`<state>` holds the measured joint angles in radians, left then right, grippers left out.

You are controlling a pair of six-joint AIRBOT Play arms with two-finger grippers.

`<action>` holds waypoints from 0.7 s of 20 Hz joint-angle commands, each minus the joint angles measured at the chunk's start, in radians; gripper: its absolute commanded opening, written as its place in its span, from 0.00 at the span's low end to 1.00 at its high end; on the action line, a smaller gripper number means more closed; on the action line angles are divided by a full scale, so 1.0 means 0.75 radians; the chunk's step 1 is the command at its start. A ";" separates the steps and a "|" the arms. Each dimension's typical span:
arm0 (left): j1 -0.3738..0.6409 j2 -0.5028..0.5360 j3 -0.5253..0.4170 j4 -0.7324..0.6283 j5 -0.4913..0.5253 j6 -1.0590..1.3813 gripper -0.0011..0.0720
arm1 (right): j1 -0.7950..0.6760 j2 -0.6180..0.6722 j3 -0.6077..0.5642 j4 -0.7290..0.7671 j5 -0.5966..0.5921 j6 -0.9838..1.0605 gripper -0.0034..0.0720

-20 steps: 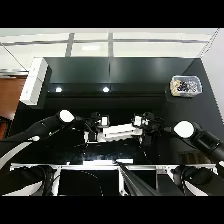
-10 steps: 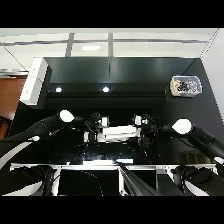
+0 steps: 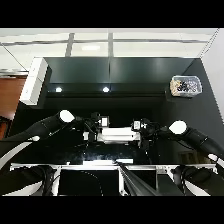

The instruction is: Fold the box and place the chain.

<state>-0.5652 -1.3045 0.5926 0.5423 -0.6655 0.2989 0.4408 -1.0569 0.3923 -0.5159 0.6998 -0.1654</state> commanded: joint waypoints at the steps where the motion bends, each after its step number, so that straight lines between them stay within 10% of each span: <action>1: -0.001 -0.001 0.001 0.000 0.001 -0.001 0.05 | -0.001 -0.058 -0.003 -0.024 -0.011 -0.065 0.88; 14: -0.001 -0.001 0.001 0.000 0.003 -0.001 0.05 | 0.005 -0.069 -0.003 -0.022 -0.052 -0.035 0.88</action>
<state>-0.5652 -1.3045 0.5926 0.5423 -0.6651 0.2974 0.4431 -1.1076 0.3908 -0.5320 0.6693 -0.1978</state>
